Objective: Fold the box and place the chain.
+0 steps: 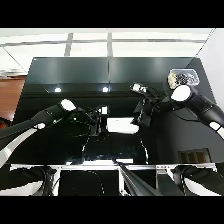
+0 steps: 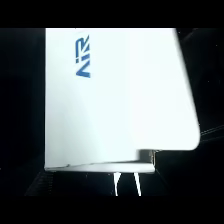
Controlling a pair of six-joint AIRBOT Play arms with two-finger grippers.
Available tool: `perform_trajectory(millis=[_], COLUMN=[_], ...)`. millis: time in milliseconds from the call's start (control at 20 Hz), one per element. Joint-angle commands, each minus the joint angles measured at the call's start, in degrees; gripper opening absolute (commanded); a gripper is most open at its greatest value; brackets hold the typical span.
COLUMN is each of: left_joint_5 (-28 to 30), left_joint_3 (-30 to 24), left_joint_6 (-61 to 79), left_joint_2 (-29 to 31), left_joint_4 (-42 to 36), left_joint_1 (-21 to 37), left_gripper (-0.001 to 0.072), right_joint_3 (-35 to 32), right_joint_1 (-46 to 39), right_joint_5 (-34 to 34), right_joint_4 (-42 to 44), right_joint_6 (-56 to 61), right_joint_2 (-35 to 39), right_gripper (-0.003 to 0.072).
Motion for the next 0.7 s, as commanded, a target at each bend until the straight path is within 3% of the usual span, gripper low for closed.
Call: perform_trajectory(millis=[0, 200, 650], left_joint_5=[-0.2, -0.2, -0.3], left_joint_3=[0.0, 0.0, 0.0], left_joint_6=[0.2, 0.2, 0.2], left_joint_2=[0.0, 0.0, 0.0], left_joint_4=[0.0, -0.2, -0.3], left_joint_1=[0.0, -0.1, -0.1], left_gripper=[0.0404, 0.0404, 0.0404], right_joint_3=[0.0, 0.0, 0.0], right_joint_1=[2.8, 4.5, 4.7], right_joint_5=[1.1, -1.1, 4.4], right_joint_4=[-2.7, -2.2, -1.2], right_joint_6=[-5.5, -5.7, -5.7], right_joint_2=[-0.8, -1.3, 2.5], right_gripper=[0.0720, 0.0720, 0.0720])
